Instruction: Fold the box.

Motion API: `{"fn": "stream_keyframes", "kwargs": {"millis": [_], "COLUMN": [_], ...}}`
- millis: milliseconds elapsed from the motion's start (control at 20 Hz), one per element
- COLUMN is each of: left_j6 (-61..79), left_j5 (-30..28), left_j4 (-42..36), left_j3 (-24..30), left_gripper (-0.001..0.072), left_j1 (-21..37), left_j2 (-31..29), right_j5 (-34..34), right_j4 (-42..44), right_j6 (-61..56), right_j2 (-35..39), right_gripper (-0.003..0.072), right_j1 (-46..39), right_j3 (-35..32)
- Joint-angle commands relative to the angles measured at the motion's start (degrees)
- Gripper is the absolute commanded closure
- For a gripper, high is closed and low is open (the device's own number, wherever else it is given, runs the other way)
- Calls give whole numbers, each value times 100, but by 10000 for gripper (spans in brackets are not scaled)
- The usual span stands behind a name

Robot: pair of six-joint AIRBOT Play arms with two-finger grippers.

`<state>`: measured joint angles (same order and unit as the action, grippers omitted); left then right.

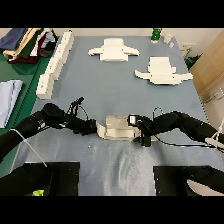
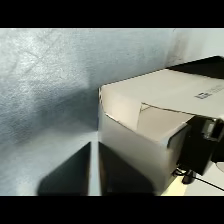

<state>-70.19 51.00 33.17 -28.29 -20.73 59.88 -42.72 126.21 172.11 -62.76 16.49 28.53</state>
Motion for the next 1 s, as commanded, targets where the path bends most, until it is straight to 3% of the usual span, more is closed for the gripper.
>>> {"fn": "stream_keyframes", "kwargs": {"millis": [0, 450, 750, 800, 850, 950], "left_j6": [-114, -269, -271, -291, -586, -1963], "left_j5": [50, 463, -304, -372, -507, -815], "left_j4": [-63, -170, -492, -433, -175, 1143], "left_j3": [-35, -278, -302, -341, -411, -638], "left_gripper": [143, 143, 146, 183, 183, 183], "left_j1": [7, -4, -621, -745, -868, -1174], "left_j2": [-11, -11, 26, 37, 50, 50], "right_j5": [2, 0, 0, 0, 2, 2], "right_j4": [2, 2, 2, 2, 2, 2], "right_j6": [2, 2, 2, 2, 2, 2], "right_j2": [-2, -2, -2, -2, -2, -2], "right_gripper": [293, 293, 293, 293, 293, 293], "right_j1": [4, 4, 4, 4, 4, 4], "right_j3": [-4, -4, -4, -4, -4, -4]}}
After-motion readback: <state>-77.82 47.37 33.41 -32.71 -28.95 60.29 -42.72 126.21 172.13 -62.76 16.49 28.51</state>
